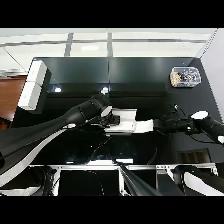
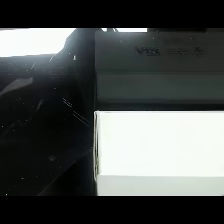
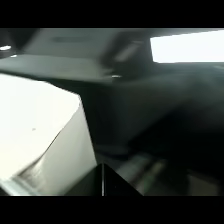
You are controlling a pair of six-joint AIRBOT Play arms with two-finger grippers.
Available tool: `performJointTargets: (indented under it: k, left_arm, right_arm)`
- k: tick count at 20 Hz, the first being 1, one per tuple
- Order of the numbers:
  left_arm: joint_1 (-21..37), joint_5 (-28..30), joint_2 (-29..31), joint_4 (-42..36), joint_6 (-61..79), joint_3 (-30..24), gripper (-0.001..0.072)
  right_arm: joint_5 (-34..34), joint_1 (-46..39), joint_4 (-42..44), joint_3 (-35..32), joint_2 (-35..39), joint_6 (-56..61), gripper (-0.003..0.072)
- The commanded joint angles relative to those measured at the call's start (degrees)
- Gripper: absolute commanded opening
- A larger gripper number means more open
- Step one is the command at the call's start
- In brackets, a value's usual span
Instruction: Fold the box and place the chain.
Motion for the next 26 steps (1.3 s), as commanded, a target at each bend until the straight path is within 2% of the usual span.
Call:
performJointTargets:
  k: [1,2,3,4,6,9,10,11,12,16,17,20,26]
  left_arm:
    - [0.07,0.02,-0.04,0.0,-0.02,0.07,0.0026]
    - [0.07,0.02,-0.04,0.0,-0.02,0.07,0.0026]
    - [0.07,0.04,-0.04,-0.02,-0.02,0.07,0.0026]
    - [0.07,0.09,-0.04,-0.02,-0.02,0.07,0.0026]
    - [0.07,0.24,-0.04,-0.02,-0.04,0.07,0.0026]
    - [0.07,0.22,-0.04,0.0,-0.04,0.07,0.0026]
    - [0.07,0.2,-0.04,0.0,-0.04,0.07,0.0026]
    - [0.07,0.2,-0.04,0.0,-0.04,0.07,0.0026]
    - [0.07,0.2,-0.04,-0.02,-0.04,0.07,0.0027]
    - [0.07,0.22,-0.04,-0.02,-0.04,0.07,0.0026]
    - [0.07,0.22,-0.04,-0.04,-0.04,0.07,0.0026]
    - [0.07,0.2,-0.04,-0.04,-0.04,0.07,0.0026]
    - [0.07,0.2,-0.04,-0.02,-0.04,0.07,0.0026]
  right_arm:
    - [2.49,2.27,9.25,1.33,-1.7,-8.13,0.0022]
    - [4.44,2.27,8.74,2.69,-1.7,-8.66,0.0046]
    - [5.86,2.32,8.94,3.8,-1.7,-8.66,0.0283]
    - [7.17,2.71,8.9,4.85,-1.7,-8.63,0.0465]
    - [7.78,5.11,8.87,6.45,-1.7,-7.91,0.0473]
    - [3.61,10.8,6.8,8.96,-1.7,-2.27,0.0471]
    - [2.23,12.85,3.52,10.67,-1.7,1.44,0.0468]
    - [1.68,14.67,-0.13,12.35,-1.7,5.05,0.0359]
    - [1.46,16.41,-3.52,14.14,-1.7,8.9,0.0335]
    - [-1.75,23.23,-13.38,18.58,-1.73,23.06,0.0334]
    - [-2.95,24.94,-16.33,19.32,-1.75,25.81,0.0297]
    - [-5.42,29.33,-26.49,21.14,-1.99,35.82,0.0297]
    - [-5.68,34.62,-36.96,22.69,-3.54,48.15,0.0297]
